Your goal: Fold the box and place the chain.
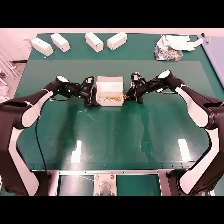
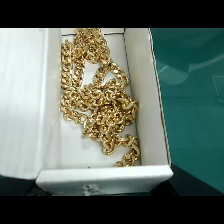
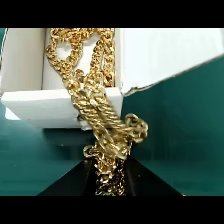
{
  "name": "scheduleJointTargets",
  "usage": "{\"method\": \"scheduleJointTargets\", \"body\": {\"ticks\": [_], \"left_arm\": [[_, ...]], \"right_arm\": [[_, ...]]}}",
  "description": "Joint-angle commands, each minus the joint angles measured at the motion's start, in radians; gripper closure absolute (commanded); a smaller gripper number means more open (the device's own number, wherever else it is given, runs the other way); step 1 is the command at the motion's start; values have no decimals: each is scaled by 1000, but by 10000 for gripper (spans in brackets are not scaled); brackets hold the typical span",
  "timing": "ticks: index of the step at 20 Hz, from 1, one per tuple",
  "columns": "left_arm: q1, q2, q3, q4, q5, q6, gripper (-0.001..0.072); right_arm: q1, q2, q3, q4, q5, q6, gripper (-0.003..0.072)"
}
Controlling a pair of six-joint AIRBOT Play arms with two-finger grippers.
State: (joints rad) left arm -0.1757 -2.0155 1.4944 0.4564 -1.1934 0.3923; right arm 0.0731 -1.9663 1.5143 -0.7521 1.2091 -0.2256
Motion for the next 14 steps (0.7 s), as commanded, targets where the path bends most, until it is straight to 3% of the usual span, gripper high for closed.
{"method": "scheduleJointTargets", "body": {"ticks": [1,4,14], "left_arm": [[0,1,0,-1,0,0,175],[0,1,0,-1,0,0,176],[0,1,0,-1,0,0,175]], "right_arm": [[2,-1,13,-51,16,71,682],[1,29,43,-50,79,141,683],[5,431,43,-14,74,244,684]]}}
